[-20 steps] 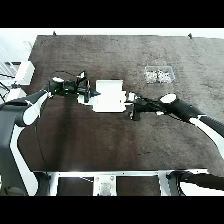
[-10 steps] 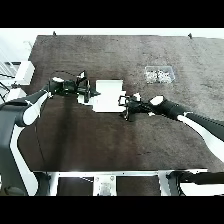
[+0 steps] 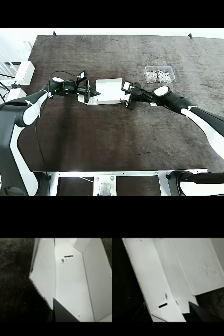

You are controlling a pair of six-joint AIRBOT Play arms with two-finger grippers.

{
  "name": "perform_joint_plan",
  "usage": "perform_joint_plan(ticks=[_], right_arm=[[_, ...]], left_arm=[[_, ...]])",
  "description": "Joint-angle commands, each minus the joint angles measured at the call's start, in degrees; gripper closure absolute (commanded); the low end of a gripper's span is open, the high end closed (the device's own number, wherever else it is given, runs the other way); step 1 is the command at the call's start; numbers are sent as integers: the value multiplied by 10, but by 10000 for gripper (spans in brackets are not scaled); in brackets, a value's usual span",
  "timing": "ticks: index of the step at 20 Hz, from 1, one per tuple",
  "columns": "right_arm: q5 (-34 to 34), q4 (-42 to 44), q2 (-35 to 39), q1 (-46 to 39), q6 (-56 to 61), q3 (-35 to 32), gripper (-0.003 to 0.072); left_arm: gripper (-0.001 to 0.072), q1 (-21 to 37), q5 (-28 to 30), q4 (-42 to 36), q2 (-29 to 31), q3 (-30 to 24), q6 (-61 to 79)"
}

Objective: Fold the box and place the chain.

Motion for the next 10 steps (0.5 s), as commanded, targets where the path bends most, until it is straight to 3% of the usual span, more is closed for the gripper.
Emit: perform_joint_plan(ticks=[1, 5, 10], right_arm=[[8, 5, -20, -7, 3, 28, 69], [51, 3, -50, -26, 1, 68, 69], [173, 3, -92, -66, 3, 123, 69]], left_arm=[[691, 0, -2, 0, 0, 0, 0], [690, 0, -2, 0, 0, 0, 0], [690, 0, -2, 0, 0, 0, 0]])
